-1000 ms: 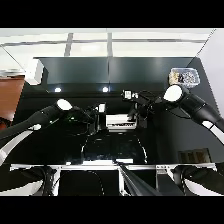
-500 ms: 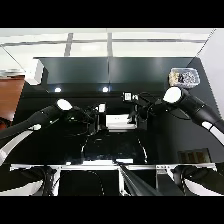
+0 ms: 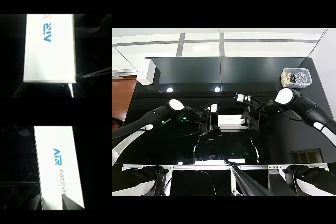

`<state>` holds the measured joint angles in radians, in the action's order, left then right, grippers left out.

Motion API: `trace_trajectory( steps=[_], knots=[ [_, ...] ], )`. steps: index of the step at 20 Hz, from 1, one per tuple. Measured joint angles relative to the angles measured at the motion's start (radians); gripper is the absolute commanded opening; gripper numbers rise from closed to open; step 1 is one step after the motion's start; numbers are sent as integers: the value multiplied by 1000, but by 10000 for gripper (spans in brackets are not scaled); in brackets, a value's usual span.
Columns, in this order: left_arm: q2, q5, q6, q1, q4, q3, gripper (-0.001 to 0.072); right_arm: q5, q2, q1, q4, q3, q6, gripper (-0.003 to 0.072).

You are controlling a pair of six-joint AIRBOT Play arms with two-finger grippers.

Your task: Fold the box and place the chain.

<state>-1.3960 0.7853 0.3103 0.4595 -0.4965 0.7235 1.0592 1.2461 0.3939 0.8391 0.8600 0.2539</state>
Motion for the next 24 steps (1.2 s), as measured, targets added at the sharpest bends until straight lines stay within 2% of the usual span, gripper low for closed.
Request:
trace_trajectory(
  steps=[5,6,8,11,13,18,24],
  knots=[
    [0,0,-1,0,0,0,376,22,-19,-7,10,11,43,316],
    [0,0,-1,0,0,0,376,24,-33,-16,4,22,85,295],
    [0,0,-1,0,0,0,376,49,-61,-48,5,37,234,11],
    [0,0,-1,0,0,0,376,92,-82,-98,-23,19,484,17],
    [0,0,-2,0,0,0,376,97,-84,-118,-126,-27,587,17],
    [0,0,-2,0,0,0,376,52,-17,-129,-425,-117,657,18],
    [0,0,-3,0,0,0,376,-34,94,-129,-473,-139,687,18]
  ],
)
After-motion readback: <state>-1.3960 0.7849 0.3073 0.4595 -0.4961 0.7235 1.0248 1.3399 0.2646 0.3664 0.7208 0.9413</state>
